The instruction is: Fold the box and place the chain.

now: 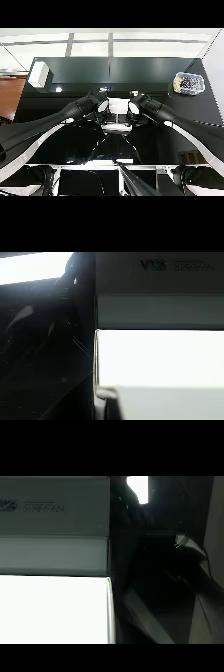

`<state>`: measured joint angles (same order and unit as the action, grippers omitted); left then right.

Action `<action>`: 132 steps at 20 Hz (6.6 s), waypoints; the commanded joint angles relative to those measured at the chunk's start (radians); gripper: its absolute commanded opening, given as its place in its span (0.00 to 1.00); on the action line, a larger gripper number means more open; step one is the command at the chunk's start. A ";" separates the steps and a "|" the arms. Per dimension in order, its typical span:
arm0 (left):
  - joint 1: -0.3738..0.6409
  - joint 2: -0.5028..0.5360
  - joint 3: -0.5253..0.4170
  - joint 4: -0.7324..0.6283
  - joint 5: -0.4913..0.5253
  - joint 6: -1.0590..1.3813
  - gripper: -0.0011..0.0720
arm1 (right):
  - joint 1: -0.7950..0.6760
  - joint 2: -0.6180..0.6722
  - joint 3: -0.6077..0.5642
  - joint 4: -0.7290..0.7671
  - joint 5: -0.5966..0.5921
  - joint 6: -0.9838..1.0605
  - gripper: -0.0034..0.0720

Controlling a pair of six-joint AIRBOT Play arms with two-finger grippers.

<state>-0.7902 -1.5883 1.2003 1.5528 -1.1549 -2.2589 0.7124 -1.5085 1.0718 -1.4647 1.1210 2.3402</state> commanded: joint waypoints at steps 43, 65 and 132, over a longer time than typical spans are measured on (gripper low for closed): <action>0.001 0.000 0.000 0.002 -0.005 0.000 0.05 | -0.895 -0.135 0.286 -0.272 -0.299 -0.442 1.00; 0.001 0.000 0.000 0.002 -0.006 0.000 0.05 | -0.912 0.000 0.558 -0.183 -0.081 -0.674 0.06; 0.098 0.399 -0.039 0.257 -0.062 0.236 0.79 | -0.499 0.655 -0.078 0.337 0.112 -0.903 0.50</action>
<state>-0.7574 -1.3445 1.2385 1.6688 -1.2194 -2.1136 0.2134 -0.8539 0.9943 -1.1267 1.2343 1.4364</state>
